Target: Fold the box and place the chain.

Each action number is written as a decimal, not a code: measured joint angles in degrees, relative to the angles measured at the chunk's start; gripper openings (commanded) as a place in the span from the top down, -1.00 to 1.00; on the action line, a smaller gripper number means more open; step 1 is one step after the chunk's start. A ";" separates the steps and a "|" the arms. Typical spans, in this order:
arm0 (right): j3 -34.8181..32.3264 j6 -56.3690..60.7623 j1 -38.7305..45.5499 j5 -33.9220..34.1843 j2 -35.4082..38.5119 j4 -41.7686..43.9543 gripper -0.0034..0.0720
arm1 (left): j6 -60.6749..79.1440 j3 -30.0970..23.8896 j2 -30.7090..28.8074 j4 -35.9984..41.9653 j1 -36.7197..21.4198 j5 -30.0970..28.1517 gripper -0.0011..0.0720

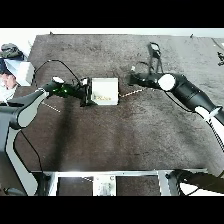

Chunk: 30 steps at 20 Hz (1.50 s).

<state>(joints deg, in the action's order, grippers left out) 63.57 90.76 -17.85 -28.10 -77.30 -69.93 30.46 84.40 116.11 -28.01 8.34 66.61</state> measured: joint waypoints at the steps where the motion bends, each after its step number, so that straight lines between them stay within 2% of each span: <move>1: -1.75 0.98 2.51 -0.02 -0.61 -0.09 -0.31 | 0.00 0.00 0.00 0.02 0.00 0.00 0.02; 7: -4.87 3.39 12.17 4.92 -8.57 2.71 -0.31 | 0.00 0.00 0.00 0.02 0.00 0.00 0.02; 14: 2.21 3.89 14.16 8.13 -19.17 6.73 -0.30 | -0.02 0.00 0.00 0.00 0.00 0.00 0.02; 15: 3.34 3.91 14.10 8.15 -20.31 7.13 -0.06 | -0.02 0.00 0.00 0.00 0.00 0.00 0.02; 16: 4.52 3.91 13.94 8.24 -21.35 7.56 0.41 | 0.00 0.00 0.00 0.02 0.00 0.00 0.02; 17: 5.46 3.93 13.90 8.26 -22.27 8.24 0.67 | 0.00 0.00 0.00 0.02 0.00 0.00 0.02; 18: 6.12 3.93 13.94 8.22 -22.88 8.83 0.88 | 0.00 0.00 0.00 0.02 0.00 0.00 0.02; 19: 6.64 4.09 13.97 7.91 -23.19 9.60 0.88 | 0.00 0.00 0.00 0.02 0.00 0.00 0.02; 24: 7.69 2.14 11.50 3.93 -18.84 10.64 0.88 | 0.00 0.00 0.00 0.02 0.00 0.00 0.02; 30: 7.93 0.26 4.96 0.42 -5.05 5.14 0.88 | 0.00 0.00 0.00 0.02 0.00 0.00 0.02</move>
<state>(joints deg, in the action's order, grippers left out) 71.50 91.02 -12.88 -27.68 -82.35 -64.79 30.46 84.40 116.11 -27.99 8.34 66.61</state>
